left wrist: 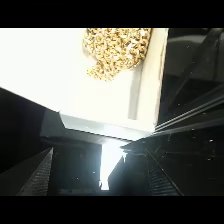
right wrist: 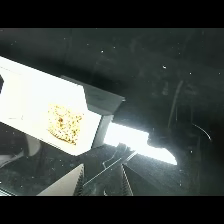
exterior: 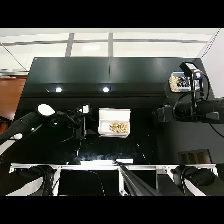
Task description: Fold the box and place the chain.
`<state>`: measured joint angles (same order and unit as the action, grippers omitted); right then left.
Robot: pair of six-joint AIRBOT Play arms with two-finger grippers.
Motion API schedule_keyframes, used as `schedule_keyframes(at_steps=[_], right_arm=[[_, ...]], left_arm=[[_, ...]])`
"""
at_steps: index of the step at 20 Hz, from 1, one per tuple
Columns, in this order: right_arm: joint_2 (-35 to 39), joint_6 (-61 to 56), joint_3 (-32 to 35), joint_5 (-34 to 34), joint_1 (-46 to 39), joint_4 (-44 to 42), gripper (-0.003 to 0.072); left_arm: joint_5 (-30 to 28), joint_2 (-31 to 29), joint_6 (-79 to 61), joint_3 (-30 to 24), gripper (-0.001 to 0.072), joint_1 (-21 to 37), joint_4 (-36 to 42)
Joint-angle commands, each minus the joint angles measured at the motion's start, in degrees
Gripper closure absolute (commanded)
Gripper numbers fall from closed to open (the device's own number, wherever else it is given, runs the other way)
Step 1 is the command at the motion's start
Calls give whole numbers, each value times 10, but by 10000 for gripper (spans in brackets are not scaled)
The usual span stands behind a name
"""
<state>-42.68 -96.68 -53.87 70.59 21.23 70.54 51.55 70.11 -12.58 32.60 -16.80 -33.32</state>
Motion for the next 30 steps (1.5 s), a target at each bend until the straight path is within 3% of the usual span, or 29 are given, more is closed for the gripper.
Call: schedule_keyframes(at_steps=[1,8,23,30], right_arm=[[0,-1,0,-4,0,0,389],[0,-1,0,-8,0,0,390],[-2,-2,1,-18,0,-1,389],[-3,-2,1,-21,0,-1,390]], left_arm=[[9,35,-20,28,6,-17,-23],[9,60,-20,37,7,-60,-22],[-2,72,-20,38,8,-61,-16],[1,72,-21,38,8,-61,30]])
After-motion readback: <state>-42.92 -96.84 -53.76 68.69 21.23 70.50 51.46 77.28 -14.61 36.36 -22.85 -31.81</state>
